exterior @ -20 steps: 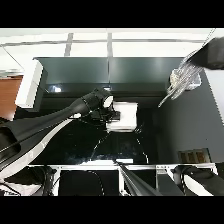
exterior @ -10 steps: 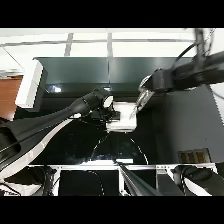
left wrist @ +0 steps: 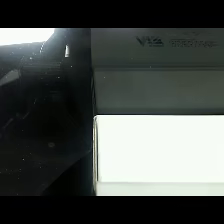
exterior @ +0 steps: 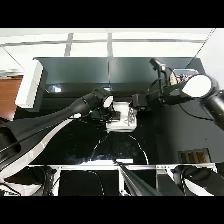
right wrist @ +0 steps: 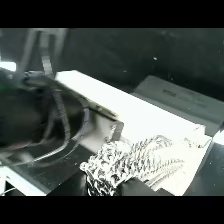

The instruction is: Fold the box and place the chain.

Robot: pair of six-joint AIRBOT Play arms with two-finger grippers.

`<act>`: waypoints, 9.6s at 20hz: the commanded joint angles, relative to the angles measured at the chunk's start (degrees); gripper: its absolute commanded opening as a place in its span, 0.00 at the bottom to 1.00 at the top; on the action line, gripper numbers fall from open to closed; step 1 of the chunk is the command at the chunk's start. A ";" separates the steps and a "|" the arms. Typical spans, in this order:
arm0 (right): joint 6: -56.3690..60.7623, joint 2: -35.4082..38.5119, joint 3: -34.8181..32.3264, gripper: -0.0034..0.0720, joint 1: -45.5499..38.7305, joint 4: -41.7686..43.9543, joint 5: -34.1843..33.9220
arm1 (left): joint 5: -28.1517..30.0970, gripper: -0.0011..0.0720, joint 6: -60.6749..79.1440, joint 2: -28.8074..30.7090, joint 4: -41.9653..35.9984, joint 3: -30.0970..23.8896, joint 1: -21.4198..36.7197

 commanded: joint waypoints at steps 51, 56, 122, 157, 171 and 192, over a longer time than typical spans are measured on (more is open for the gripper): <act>-1.38 8.07 -2.34 0.54 -10.84 -17.66 10.34 | 16.74 0.98 147.71 15.58 -50.16 -30.56 23.23; -1.18 8.07 -2.34 0.54 -10.84 -17.57 10.12 | 16.72 0.99 147.84 13.81 -50.88 -30.40 21.53; -83.27 -3.37 -12.33 0.96 -1.97 4.94 -3.69 | 19.76 0.57 144.63 10.88 -49.22 -26.47 16.00; -76.35 -3.80 -13.07 0.42 -1.95 3.19 -1.44 | 19.76 0.57 144.63 10.88 -49.22 -26.47 16.00; -75.82 -4.57 -14.45 0.54 -1.95 3.21 -1.11 | 19.76 0.57 144.63 10.88 -49.22 -26.47 16.00; -36.02 -12.17 -21.20 0.06 -6.93 24.76 -5.95 | 19.74 0.57 144.63 10.88 -49.22 -26.47 16.00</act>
